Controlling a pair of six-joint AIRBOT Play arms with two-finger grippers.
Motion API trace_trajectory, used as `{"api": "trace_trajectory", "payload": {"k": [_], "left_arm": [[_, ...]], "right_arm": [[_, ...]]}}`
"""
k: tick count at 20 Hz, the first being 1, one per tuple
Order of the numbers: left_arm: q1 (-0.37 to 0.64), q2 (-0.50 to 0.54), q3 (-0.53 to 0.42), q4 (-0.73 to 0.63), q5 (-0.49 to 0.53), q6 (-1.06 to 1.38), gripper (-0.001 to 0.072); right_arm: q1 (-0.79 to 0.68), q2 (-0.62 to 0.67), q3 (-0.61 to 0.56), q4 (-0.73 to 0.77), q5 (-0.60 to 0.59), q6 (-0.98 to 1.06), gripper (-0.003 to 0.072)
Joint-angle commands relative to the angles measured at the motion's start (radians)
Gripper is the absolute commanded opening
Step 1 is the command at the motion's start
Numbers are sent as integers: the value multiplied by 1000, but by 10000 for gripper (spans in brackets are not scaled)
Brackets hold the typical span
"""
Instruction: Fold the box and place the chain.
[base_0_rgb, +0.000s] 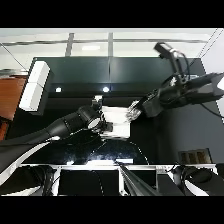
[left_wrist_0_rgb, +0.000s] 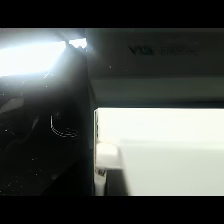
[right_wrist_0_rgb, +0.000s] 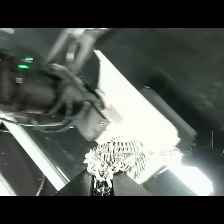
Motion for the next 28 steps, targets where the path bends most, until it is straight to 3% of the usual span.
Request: {"api": "trace_trajectory", "payload": {"k": [1,9,13,19,23,24,25,26,28], "left_arm": [[0,0,0,0,0,1,28],[0,0,0,1,0,1,28],[0,0,0,1,0,1,28],[0,0,0,2,4,0,28],[0,0,0,2,4,1,28],[0,0,0,2,4,1,28],[0,0,0,2,4,0,28],[0,0,0,2,4,1,28],[0,0,0,2,3,1,28]], "right_arm": [[85,-2,-13,10,-96,17,17],[88,-9,-107,47,-128,35,17],[88,-32,-183,128,-270,34,18],[121,-127,-200,126,-249,39,19],[134,-145,-200,48,-251,101,20],[128,-145,-200,39,-247,119,65],[124,-145,-200,32,-238,122,386],[116,-144,-200,31,-222,121,627],[78,-124,-199,-3,-172,121,664]]}}
